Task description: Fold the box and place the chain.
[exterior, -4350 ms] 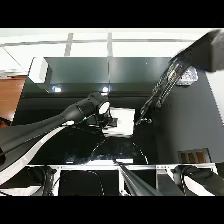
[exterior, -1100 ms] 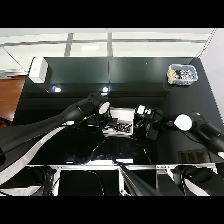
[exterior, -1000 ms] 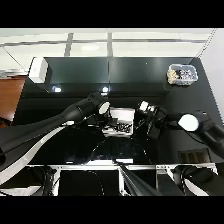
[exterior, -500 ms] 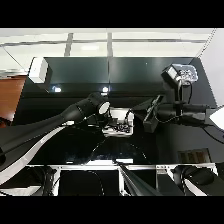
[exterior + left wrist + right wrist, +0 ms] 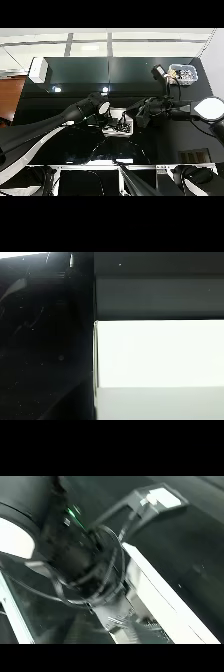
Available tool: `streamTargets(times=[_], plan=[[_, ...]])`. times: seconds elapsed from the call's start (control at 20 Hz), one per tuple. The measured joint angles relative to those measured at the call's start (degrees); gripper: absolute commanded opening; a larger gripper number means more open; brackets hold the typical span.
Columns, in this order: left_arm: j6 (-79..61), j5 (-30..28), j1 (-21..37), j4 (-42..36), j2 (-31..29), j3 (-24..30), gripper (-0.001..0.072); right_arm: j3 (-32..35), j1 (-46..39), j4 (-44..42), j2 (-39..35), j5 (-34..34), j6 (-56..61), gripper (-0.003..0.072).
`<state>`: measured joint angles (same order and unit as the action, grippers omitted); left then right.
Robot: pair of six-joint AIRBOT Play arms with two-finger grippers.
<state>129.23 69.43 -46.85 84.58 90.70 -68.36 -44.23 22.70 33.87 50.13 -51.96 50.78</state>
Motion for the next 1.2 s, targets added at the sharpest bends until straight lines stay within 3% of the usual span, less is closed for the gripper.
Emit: streamTargets(times=[0.45,0.8,0.85,0.9,0.95,1.2], plan=[[0.26,-0.04,0.0,0.0,0.0,0.0,0.0028,0.17,-10.19,7.1,0.57,-8.22,1.2,0.0382],[8.28,-0.07,0.0,-0.48,-0.13,-0.42,0.0043,0.17,-15.08,10.01,0.57,-11.54,1.29,0.0381],[8.76,-0.11,0.0,-0.57,-0.15,-0.83,0.0199,0.17,-15.3,10.12,0.57,-11.61,1.29,0.0381],[9.05,-0.07,0.0,-0.63,-0.24,-1.42,0.041,0.17,-15.43,10.19,0.57,-11.65,1.31,0.0381],[9.14,-0.02,0.0,-0.61,-0.48,-2.16,0.0557,0.17,-15.52,10.34,0.57,-11.8,1.31,0.0382],[3.23,3.78,0.0,3.34,-5.16,-4.74,0.0562,0.17,-15.74,10.56,0.57,-11.65,1.29,0.0381]])
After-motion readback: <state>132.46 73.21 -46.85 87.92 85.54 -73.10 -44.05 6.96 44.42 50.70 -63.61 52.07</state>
